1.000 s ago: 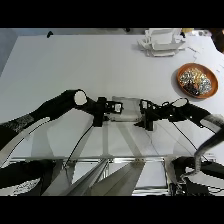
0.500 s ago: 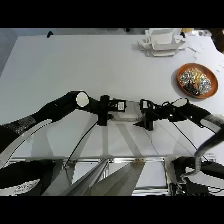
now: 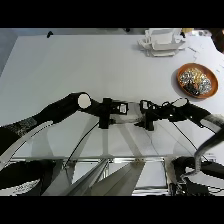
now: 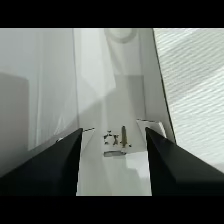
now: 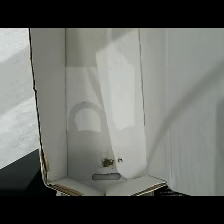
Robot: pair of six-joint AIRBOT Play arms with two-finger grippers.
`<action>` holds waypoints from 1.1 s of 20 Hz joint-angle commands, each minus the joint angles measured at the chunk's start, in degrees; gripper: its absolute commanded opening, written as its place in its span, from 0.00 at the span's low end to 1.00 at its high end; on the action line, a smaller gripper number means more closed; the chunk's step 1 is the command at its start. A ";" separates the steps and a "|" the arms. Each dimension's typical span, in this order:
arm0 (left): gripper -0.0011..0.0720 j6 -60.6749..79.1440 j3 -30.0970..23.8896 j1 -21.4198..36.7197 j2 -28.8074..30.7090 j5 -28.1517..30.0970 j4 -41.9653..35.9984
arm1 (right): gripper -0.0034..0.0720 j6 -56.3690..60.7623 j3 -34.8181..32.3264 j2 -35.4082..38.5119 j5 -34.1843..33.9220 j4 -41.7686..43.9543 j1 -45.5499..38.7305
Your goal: Fold the box and place the chain.
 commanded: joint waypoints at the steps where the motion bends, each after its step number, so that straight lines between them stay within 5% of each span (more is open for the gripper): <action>1: 0.51 -6.80 0.02 -0.04 1.42 -4.55 0.07 | 0.58 0.28 -0.02 0.04 -0.11 0.20 0.02; 4: 0.02 -19.26 0.04 1.46 7.21 -8.94 0.72 | 0.58 0.28 -0.02 0.04 -0.11 0.20 0.04; 9: 0.02 -37.57 0.02 11.61 20.41 -9.55 1.81 | 0.58 0.28 -0.02 0.04 -0.11 0.20 0.02; 12: 0.02 -56.98 0.00 19.61 22.99 -11.50 7.74 | 0.58 0.28 -0.02 0.04 -0.11 0.20 0.02; 16: 0.02 -69.42 -0.83 25.62 16.26 -15.91 8.76 | 0.58 0.28 -0.02 0.04 -0.11 0.20 0.04; 22: 0.02 -69.33 -0.83 22.80 0.76 -17.94 1.88 | 0.58 0.28 -0.02 0.04 -0.11 0.20 0.04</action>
